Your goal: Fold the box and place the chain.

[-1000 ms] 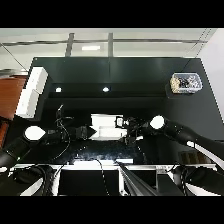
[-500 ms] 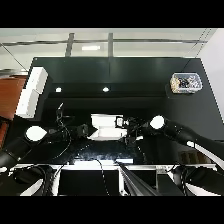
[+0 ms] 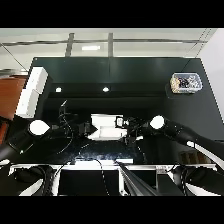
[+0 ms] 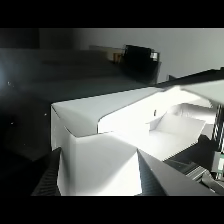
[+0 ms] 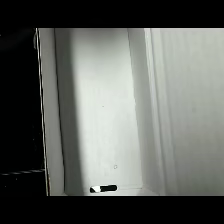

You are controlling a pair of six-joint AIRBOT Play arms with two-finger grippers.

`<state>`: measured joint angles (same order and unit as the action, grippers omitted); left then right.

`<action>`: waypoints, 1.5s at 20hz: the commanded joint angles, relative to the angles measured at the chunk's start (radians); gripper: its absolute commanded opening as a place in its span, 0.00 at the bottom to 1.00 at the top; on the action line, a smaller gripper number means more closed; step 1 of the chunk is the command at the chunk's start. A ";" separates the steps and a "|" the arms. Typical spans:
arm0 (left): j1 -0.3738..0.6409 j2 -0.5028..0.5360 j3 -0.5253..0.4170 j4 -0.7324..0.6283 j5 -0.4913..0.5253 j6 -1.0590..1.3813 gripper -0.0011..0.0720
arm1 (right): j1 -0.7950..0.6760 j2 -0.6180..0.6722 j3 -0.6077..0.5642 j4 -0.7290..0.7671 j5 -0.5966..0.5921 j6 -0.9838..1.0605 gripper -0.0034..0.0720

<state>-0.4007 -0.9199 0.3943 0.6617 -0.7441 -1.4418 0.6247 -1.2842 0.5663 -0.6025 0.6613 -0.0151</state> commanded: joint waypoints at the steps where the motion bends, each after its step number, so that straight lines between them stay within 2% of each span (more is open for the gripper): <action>1: -0.003 -0.039 0.028 0.014 -0.035 -0.031 0.76 | 0.000 0.000 0.000 0.000 0.000 0.000 0.58; 8: -0.090 -0.049 0.036 0.040 0.012 -0.075 0.76 | 0.000 0.000 0.000 0.000 0.000 0.000 0.58; 11: -0.094 -0.049 0.045 0.097 0.007 -0.119 0.76 | 0.000 0.000 0.000 0.000 0.000 0.000 0.58; 20: -0.094 -0.051 0.046 0.098 0.019 -0.161 0.77 | 0.000 0.000 0.000 0.000 0.000 0.000 0.58; 21: -0.094 -0.052 0.046 0.097 0.030 -0.161 0.78 | 0.000 0.000 0.000 0.000 0.000 0.000 0.58; 23: -0.094 -0.060 0.051 0.096 0.029 -0.161 0.91 | 0.000 0.000 0.000 0.000 0.000 0.000 0.58; 30: -0.099 -0.078 0.070 0.097 0.022 -0.161 0.91 | 0.000 0.000 0.000 0.000 0.000 0.000 0.58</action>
<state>-0.4957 -0.9886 0.4564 0.7586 -0.7200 -1.6012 0.6247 -1.2842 0.5663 -0.6025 0.6613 -0.0147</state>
